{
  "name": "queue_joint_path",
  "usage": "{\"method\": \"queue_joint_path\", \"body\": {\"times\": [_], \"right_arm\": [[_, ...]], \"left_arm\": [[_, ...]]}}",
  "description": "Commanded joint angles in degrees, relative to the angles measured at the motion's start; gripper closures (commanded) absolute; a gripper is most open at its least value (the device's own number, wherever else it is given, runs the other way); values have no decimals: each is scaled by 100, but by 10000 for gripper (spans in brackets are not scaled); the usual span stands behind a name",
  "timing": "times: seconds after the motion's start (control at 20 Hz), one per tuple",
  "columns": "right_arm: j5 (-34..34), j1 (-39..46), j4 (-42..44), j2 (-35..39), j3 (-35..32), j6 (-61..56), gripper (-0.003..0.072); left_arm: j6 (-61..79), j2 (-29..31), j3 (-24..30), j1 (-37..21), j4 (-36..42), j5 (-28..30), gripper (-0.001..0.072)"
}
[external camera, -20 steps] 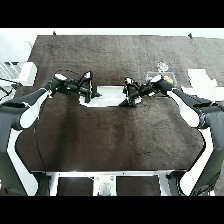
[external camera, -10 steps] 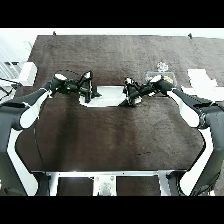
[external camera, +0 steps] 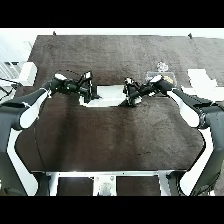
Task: Fold the box and place the chain.
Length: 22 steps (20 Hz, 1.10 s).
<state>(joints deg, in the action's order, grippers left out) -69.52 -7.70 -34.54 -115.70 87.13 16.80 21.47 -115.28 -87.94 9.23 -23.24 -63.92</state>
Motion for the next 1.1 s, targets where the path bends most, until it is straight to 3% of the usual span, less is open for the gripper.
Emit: {"method": "queue_joint_path", "body": {"times": [0.0, 0.4, 0.45, 0.5, 0.6, 0.85, 1.05], "right_arm": [[2, 2, 9, -2, 2, -2, 129], [0, 2, 7, -2, 2, -2, 129], [0, 2, 7, -2, 2, -2, 129], [0, 2, 7, -2, 2, -2, 129], [0, 2, 7, -2, 2, -2, 129], [0, 2, 9, -2, 2, -2, 129], [0, 2, 7, -2, 2, -2, 129]], "left_arm": [[2, 76, -55, -39, 13, -105, 407], [-413, 575, -232, -1043, 4, -1484, 409], [-415, 601, -232, -1102, 125, -1733, 472], [-387, 605, -269, -1113, 181, -2076, 688], [-625, 623, -273, -1014, 249, -2297, 694], [-1073, 992, -166, -448, 140, -1899, 699], [-1224, 1790, 557, 2, -151, -697, 700]]}}
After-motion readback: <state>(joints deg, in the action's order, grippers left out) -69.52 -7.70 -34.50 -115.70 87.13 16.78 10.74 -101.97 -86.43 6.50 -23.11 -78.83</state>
